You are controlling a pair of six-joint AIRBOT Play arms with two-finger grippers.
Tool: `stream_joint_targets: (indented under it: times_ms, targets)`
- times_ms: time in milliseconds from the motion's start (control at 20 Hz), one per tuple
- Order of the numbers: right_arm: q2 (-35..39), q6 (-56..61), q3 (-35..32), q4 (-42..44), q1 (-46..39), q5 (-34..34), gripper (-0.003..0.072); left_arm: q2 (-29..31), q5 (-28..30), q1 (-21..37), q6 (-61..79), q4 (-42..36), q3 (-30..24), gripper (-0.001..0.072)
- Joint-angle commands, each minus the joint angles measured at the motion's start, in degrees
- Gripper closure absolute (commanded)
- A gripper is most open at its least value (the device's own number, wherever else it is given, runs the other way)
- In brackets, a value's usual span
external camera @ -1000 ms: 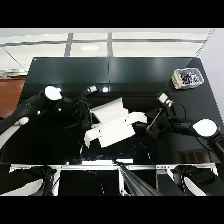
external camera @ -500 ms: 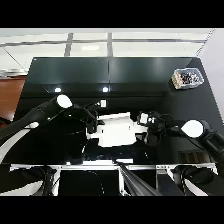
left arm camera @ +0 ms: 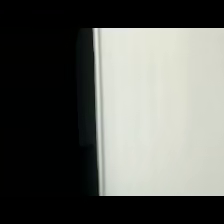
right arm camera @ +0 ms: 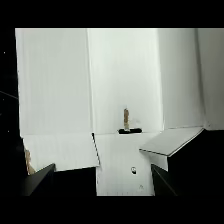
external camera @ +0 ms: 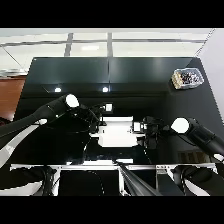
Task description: Fold the box and place the chain.
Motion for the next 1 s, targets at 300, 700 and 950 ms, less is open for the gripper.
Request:
stream_joint_targets:
  times_ms: [300, 700, 950]
  targets:
    - [-1.6, -2.2, 0.1, -1.7, 0.1, 3.3, -0.0027, -0.2, 0.3, -0.4, -0.3, 2.7, 0.4, 0.0682]
    - [-1.7, -2.0, -2.1, 6.9, 6.3, -3.0, -0.0027, -0.2, 0.3, -0.4, -0.3, 2.7, 0.4, 0.0682]
    - [-1.5, -1.5, -2.3, 12.5, 7.8, -11.8, -0.0027, -0.2, 0.3, -0.5, -0.3, 2.7, 0.4, 0.0682]
